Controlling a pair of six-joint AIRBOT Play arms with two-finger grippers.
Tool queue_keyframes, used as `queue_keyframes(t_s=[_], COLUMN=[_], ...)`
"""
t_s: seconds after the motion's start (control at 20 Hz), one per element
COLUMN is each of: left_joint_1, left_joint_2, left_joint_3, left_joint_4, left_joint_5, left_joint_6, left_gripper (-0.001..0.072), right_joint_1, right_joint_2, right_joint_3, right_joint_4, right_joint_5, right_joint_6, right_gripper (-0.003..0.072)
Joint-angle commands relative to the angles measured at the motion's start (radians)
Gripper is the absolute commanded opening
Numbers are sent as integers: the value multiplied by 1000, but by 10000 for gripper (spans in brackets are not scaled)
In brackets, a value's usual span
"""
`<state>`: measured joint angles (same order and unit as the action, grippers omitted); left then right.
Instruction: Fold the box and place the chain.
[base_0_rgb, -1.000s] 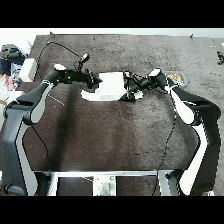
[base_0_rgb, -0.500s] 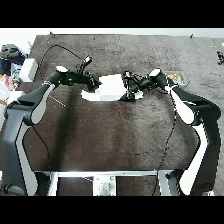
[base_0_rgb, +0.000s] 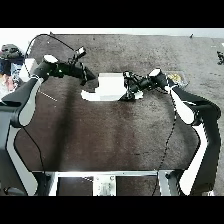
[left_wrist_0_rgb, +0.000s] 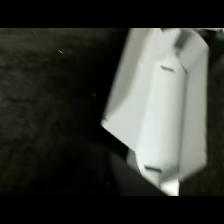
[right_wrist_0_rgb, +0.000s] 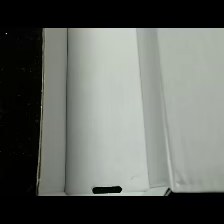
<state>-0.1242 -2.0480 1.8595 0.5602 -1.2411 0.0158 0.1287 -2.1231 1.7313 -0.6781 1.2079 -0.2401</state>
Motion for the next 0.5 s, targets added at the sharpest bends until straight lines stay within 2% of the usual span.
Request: queue_keyframes(t_s=[0.0,0.15,0.45], left_joint_1=[-5,-26,-90], left_joint_2=[16,16,14], left_joint_3=[-12,-37,-114], left_joint_4=[204,285,268], left_joint_5=[-122,-93,12], left_joint_6=[48,98,124], left_gripper=[651,668,667], right_joint_1=[0,1,1], right_joint_2=[-1,-1,-1], right_joint_3=[0,0,0], right_joint_4=[1,1,1], right_joint_5=[-1,0,0], right_joint_6=[2,2,2], right_gripper=[347,346,346])
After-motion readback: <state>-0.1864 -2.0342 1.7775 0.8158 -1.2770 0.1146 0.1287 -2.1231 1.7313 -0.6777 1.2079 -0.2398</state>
